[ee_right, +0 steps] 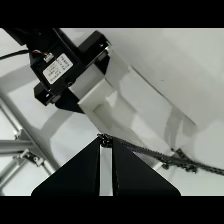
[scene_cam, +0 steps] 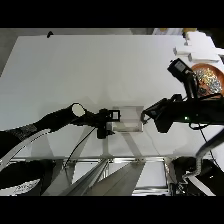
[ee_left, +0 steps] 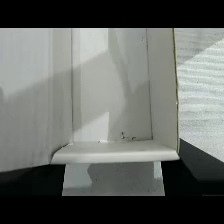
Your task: Fold the box and place the chain.
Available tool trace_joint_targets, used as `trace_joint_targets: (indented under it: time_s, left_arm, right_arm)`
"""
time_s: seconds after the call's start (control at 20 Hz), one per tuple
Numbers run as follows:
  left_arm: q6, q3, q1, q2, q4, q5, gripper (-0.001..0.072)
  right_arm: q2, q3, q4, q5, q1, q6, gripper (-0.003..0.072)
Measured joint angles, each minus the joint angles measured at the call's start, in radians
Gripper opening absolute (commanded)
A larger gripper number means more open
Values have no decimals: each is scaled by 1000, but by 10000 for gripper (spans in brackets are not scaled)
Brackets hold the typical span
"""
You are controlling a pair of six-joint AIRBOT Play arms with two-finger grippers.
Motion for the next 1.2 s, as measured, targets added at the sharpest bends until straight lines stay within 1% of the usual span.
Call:
trace_joint_targets:
  time_s: [0.25,0.45,0.85,1.0,1.2]
  left_arm:
    - [0,0,0,0,0,0,180]
    - [0,0,0,0,0,0,180]
    - [0,0,0,0,0,0,180]
    - [0,0,0,0,0,0,180]
    - [0,0,0,0,0,0,180]
  right_arm:
    - [-13,-146,71,-92,0,-110,19]
    - [-57,-224,105,-156,20,-189,19]
    - [-193,-257,113,-321,182,-223,19]
    - [-213,-258,119,-377,224,-226,19]
    - [-222,-258,136,-407,246,-235,19]
